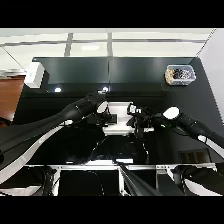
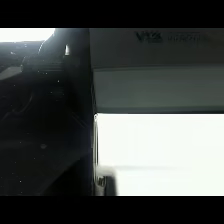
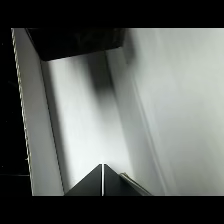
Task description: Fold the box and place the chain.
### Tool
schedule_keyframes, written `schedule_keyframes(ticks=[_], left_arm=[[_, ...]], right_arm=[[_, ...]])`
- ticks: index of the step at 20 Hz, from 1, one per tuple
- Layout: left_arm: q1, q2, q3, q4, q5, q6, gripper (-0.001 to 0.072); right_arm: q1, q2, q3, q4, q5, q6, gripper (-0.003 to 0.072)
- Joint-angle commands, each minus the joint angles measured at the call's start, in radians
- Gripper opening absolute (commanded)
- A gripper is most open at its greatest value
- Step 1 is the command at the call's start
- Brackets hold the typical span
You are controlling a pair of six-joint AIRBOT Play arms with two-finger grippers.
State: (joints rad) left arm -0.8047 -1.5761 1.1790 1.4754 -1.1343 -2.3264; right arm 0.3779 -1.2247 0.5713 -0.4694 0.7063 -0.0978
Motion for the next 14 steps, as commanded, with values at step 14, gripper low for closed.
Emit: schedule_keyframes(ticks=[14], left_arm=[[0.001, 0.0, 0.0, 0.001, 0.026, 0.0, 0.0023]], right_arm=[[-0.768, 0.137, -0.094, -0.266, 0.283, 1.212, 0.0012]])
